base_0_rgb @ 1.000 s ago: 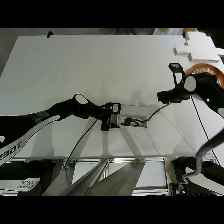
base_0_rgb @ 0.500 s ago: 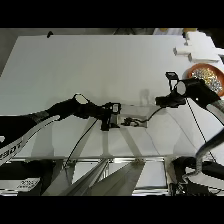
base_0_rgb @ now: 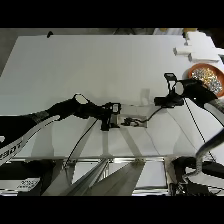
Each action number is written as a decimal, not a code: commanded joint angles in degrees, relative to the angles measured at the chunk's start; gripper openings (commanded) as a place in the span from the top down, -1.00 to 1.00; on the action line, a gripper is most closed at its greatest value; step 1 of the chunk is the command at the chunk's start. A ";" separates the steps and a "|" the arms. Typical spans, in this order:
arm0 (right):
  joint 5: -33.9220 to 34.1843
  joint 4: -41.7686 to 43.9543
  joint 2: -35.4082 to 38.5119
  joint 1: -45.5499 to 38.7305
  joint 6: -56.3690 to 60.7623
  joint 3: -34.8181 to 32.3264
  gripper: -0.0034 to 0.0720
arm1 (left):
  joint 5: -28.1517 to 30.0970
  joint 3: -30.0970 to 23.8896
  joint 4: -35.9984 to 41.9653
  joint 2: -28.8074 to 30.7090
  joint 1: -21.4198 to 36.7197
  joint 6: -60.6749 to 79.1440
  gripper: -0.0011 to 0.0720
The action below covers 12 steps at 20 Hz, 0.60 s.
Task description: Fold the box and place the chain.
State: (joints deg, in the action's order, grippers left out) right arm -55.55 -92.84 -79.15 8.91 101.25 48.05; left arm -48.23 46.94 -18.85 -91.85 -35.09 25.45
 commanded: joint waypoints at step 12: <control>-13.33 11.02 31.76 9.86 -7.21 -2.49 0.87 | 0.00 -0.02 0.00 -0.02 0.00 0.02 0.78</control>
State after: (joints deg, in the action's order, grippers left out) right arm -67.96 -87.05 -53.98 14.96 94.41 46.17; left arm -48.23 46.94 -18.85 -91.85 -35.09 25.45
